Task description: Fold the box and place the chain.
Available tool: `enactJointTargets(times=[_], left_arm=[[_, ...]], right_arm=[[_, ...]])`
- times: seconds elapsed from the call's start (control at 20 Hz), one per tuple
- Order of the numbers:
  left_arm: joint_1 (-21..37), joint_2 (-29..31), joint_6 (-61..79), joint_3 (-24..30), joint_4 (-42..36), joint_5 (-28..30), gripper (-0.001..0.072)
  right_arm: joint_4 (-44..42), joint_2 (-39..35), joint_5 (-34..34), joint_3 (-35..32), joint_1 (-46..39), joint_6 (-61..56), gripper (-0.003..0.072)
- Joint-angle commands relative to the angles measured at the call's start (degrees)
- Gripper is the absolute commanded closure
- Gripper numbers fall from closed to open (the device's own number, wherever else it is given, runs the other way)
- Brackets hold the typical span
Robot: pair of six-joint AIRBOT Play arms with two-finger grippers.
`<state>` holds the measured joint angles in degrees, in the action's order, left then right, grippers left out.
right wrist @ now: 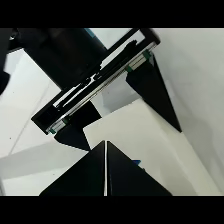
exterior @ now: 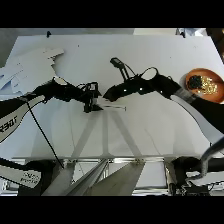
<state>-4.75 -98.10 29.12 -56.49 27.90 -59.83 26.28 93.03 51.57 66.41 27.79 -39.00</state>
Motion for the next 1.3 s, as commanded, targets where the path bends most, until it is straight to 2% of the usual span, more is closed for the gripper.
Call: enactJointTargets(times=[0.0,0.45,0.75,1.05,1.15,1.25], left_arm=[[0.02,0.04,0.00,-0.02,0.00,0.02,0.0374],[0.02,0.04,0.00,-0.02,0.00,0.02,0.0374],[0.02,0.04,0.00,-0.02,0.00,0.02,0.0374],[0.02,0.04,0.00,-0.02,0.00,0.02,0.0374],[0.02,0.04,0.00,-0.02,0.00,0.02,0.0373],[0.02,0.04,-0.02,-0.02,0.00,0.02,0.0374]], right_arm=[[0.59,2.67,-1.40,0.00,1.07,-2.99,0.0674],[14.14,3.30,-0.39,0.00,2.89,-9.94,0.0675],[13.40,1.90,-0.42,0.00,2.75,-9.99,0.0674],[12.31,-7.54,-0.66,-0.13,-2.08,-6.34,0.0674],[10.88,-9.88,0.33,-2.51,-4.59,-4.02,0.0674],[7.78,-10.95,0.59,-7.63,-7.17,-2.75,0.0674]])
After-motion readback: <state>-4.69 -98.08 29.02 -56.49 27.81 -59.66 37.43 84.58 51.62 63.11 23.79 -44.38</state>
